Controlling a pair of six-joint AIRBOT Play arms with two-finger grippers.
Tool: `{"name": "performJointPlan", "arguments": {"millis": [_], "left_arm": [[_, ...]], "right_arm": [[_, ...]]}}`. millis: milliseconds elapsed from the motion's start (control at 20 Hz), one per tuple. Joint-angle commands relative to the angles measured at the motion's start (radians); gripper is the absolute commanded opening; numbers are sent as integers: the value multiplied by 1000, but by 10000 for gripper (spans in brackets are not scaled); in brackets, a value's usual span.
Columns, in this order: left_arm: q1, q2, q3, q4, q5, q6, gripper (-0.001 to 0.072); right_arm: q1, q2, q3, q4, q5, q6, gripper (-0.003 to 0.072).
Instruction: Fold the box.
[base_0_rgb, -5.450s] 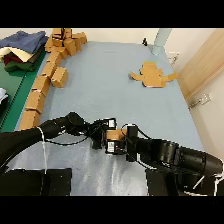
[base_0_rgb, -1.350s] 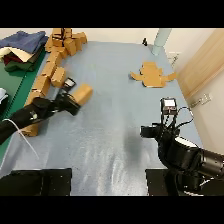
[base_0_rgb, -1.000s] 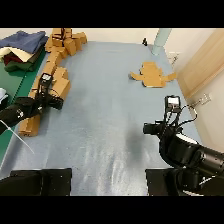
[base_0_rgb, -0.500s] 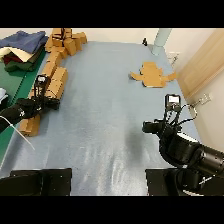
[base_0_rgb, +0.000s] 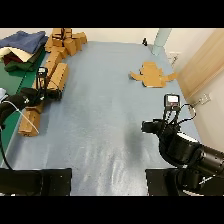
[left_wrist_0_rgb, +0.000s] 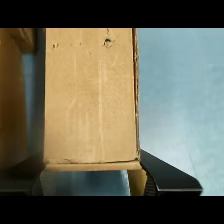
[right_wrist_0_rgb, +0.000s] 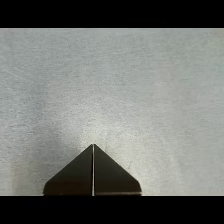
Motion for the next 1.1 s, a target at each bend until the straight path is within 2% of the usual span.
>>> {"name": "performJointPlan", "arguments": {"millis": [0, 250, 1050], "left_arm": [[0, -77, 117, 4, -23, -42, 525], [0, -141, 205, 29, -50, -47, 525], [1, -159, 211, 21, -72, -43, 525]], "right_arm": [[0, 0, 0, -10, 3, 0, 5], [0, 0, 0, -12, 3, 0, 5], [0, 0, 0, -12, 3, 0, 5]]}}
